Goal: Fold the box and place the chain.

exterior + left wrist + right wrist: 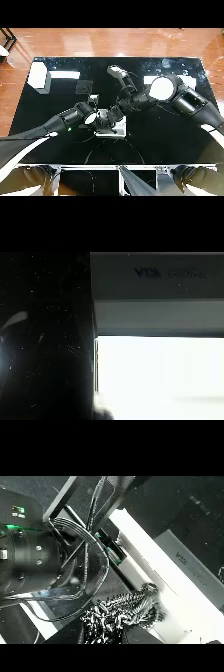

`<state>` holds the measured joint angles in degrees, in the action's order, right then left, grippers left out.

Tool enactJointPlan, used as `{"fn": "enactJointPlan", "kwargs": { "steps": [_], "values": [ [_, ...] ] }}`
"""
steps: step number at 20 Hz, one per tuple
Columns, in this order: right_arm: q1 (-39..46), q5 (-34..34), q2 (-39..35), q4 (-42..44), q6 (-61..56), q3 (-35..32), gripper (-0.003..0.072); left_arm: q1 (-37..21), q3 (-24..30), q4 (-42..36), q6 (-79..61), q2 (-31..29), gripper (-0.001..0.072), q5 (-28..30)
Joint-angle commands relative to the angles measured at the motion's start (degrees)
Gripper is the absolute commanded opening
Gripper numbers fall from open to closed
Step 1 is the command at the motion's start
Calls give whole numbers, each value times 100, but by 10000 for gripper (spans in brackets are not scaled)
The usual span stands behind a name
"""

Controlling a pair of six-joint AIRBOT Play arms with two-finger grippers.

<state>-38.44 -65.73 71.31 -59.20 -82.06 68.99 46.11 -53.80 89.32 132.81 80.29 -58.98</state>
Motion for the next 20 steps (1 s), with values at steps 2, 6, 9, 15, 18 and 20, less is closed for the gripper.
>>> {"fn": "enactJointPlan", "kwargs": {
  "steps": [2,6,9,15,18,20],
  "values": [
    [186,-409,61,15,9,-9,21,4,2,0,4,2,16,0],
    [164,-457,63,-4,24,-9,21,4,2,0,4,2,16,0],
    [168,-533,61,-181,-179,-9,482,4,2,0,4,2,16,0],
    [686,-1432,-448,-874,-221,-9,610,2,2,0,4,2,16,0],
    [1307,-1674,-1049,-1491,-258,-87,615,4,2,2,4,0,17,0],
    [1731,-1720,-1443,-1530,-256,-367,707,2,2,7,4,0,16,4]
  ]
}}
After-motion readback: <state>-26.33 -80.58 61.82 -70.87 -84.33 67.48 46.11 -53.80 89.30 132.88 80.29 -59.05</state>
